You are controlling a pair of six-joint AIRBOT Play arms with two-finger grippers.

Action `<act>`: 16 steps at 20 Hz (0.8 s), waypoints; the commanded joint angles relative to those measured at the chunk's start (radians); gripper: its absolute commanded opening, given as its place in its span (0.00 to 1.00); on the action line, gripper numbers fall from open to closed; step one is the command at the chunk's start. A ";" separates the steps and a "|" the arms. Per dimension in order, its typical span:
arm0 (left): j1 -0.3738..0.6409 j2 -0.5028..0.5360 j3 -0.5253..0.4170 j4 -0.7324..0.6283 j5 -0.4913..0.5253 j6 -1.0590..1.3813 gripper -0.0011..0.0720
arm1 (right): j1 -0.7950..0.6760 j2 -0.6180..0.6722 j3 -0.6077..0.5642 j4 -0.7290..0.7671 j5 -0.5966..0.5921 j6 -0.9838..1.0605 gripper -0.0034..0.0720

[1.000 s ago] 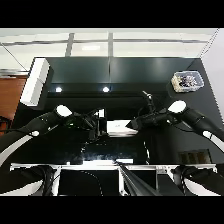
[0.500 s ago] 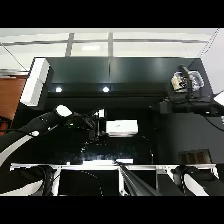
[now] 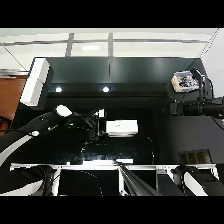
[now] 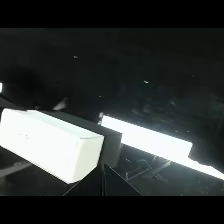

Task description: Fold the box and place the chain.

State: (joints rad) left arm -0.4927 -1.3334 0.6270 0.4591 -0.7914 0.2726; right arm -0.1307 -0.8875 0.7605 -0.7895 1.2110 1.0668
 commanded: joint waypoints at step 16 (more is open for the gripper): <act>-0.038 0.285 0.014 0.169 -0.095 -0.292 0.98 | -0.159 0.002 0.002 -0.111 0.100 0.060 0.06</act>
State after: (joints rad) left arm -0.5053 -1.1027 0.6312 0.6289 -0.8642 0.0395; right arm -0.2459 -0.8860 0.7612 -0.8665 1.3174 1.1271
